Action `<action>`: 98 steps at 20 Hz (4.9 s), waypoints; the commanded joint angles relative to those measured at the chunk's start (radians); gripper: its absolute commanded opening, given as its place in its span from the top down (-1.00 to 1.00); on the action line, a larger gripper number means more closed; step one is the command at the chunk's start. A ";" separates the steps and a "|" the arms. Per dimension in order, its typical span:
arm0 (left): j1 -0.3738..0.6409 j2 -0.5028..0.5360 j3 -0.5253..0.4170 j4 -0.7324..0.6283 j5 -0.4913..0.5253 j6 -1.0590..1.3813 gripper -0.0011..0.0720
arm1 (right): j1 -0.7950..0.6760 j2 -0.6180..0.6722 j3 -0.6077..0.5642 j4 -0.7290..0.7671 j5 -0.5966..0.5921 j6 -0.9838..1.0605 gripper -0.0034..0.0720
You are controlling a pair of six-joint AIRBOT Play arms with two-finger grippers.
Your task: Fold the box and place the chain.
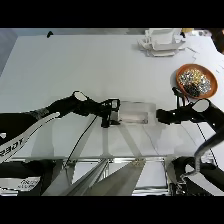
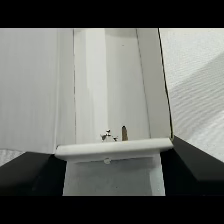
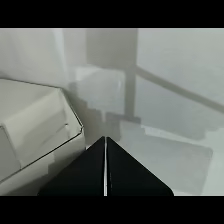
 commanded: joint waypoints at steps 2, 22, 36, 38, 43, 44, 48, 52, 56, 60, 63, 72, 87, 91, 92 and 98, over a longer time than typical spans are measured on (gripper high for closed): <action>0.000 0.000 0.000 0.000 0.000 0.000 0.74 | -0.001 0.051 -0.001 0.066 -0.002 -0.082 0.84; 0.000 0.000 0.000 0.000 0.000 0.000 0.74 | 0.093 0.108 -0.001 0.097 0.008 -0.138 -0.30; 0.000 0.000 0.000 0.000 0.000 0.000 0.74 | 0.386 -0.018 0.150 -0.274 -0.032 0.355 -0.18; 0.000 0.000 0.000 0.000 0.000 0.000 0.74 | 0.428 -0.038 0.171 -0.310 -0.032 0.426 -0.18; 0.000 0.000 0.000 0.000 0.000 0.000 0.74 | 0.536 -0.080 0.206 -0.482 -0.018 0.646 -0.16; 0.000 0.000 0.000 0.000 0.000 0.000 0.74 | 0.550 -0.097 0.214 -0.502 -0.010 0.683 -0.16; 0.000 0.000 0.000 0.000 0.000 0.000 0.74 | 0.613 -0.164 0.248 -0.583 -0.002 0.834 -0.16; 0.000 0.000 0.000 0.000 0.000 0.000 0.74 | 0.629 -0.192 0.272 -0.608 0.016 0.866 0.03; 0.000 0.000 0.000 0.000 0.000 0.000 0.74 | 0.629 -0.216 0.272 -0.613 0.043 0.871 0.28; 0.000 0.000 0.000 0.000 0.000 0.000 0.74 | 0.629 -0.216 0.272 -0.614 0.040 0.869 0.86; 0.000 0.000 0.000 0.000 0.000 0.000 0.74 | 0.629 -0.216 0.272 -0.617 0.040 0.869 0.86; 0.000 0.000 0.000 0.000 0.000 0.000 0.74 | 0.628 -0.148 0.272 -0.655 0.059 0.740 -0.07; 0.000 0.000 0.000 0.000 0.000 0.000 0.74 | 0.261 0.131 0.637 -0.708 0.140 0.272 0.05; 0.000 0.000 0.000 0.000 0.000 0.000 0.74 | 0.030 -0.038 0.742 -0.669 0.086 0.246 0.09; 0.000 0.000 0.000 0.000 0.000 0.000 0.74 | -0.016 -0.081 0.743 -0.668 0.069 0.245 0.16; 0.000 0.000 0.000 0.000 0.000 0.000 0.74 | -0.232 -0.314 0.743 -0.669 0.073 0.227 0.19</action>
